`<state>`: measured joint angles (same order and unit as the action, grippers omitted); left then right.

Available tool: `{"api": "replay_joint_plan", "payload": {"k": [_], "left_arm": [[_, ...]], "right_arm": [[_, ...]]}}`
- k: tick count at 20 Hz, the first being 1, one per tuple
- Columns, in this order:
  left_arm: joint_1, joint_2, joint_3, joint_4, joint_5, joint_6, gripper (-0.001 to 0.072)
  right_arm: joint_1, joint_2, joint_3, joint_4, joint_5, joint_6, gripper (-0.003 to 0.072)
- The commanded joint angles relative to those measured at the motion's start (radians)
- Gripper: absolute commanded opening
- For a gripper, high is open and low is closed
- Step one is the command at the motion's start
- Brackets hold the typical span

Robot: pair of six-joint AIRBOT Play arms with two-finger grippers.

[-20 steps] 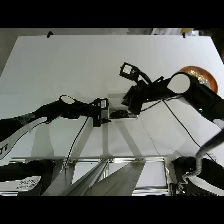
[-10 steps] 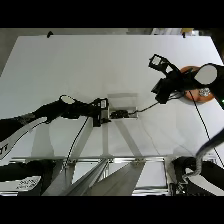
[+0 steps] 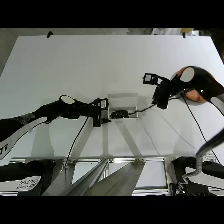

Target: Fold the box and place the chain.

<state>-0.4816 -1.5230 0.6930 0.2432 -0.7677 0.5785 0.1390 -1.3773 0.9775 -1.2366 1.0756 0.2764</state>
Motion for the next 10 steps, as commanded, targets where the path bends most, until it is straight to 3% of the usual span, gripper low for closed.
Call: {"api": "replay_joint_plan", "payload": {"k": [1, 10], "left_arm": [[0.0, 0.001, 0.0, 0.0, 0.0, 0.0, 0.0011], [0.0, 0.001, 0.0, 0.0, 0.0, 0.0, 0.0011]], "right_arm": [[0.019, -0.069, 0.0, 0.006, -0.019, -0.103, 0.0298], [0.021, -0.101, 0.0, -0.067, -0.017, -0.147, 0.0264]]}}
